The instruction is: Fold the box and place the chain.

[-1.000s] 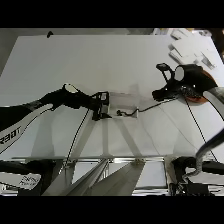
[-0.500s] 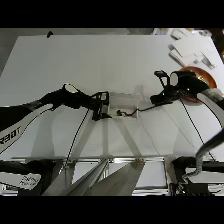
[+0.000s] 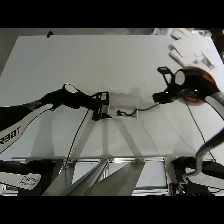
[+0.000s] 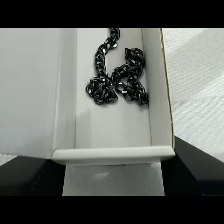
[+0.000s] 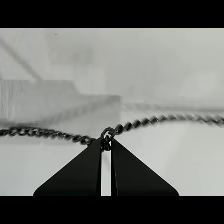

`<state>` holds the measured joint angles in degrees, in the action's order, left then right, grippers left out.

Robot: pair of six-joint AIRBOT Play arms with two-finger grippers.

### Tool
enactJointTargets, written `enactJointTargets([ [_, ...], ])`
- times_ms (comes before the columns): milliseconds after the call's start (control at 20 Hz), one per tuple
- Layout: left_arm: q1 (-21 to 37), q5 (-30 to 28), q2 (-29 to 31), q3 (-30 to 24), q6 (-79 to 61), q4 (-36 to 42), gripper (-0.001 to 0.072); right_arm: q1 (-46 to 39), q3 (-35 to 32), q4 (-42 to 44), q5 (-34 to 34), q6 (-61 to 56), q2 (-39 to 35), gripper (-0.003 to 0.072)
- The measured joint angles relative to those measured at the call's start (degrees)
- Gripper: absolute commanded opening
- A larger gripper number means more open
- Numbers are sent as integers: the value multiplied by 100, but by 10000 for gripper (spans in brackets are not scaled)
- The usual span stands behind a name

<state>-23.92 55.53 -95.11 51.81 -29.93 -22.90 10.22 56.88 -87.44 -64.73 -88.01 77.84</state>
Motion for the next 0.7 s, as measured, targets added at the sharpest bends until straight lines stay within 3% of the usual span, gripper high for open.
enactJointTargets([
  [400, 0, 0, 0, 0, 0, 0, 88, 284, -2, 881, -463, 328, -2317, 19],
  [550, 0, 0, 0, 0, 0, 0, 88, 798, -4, 1217, -442, 396, -2715, 19],
  [700, 0, 0, 0, 0, 0, -2, 88, 1453, -4, 1416, 4, 444, -2758, 19],
])
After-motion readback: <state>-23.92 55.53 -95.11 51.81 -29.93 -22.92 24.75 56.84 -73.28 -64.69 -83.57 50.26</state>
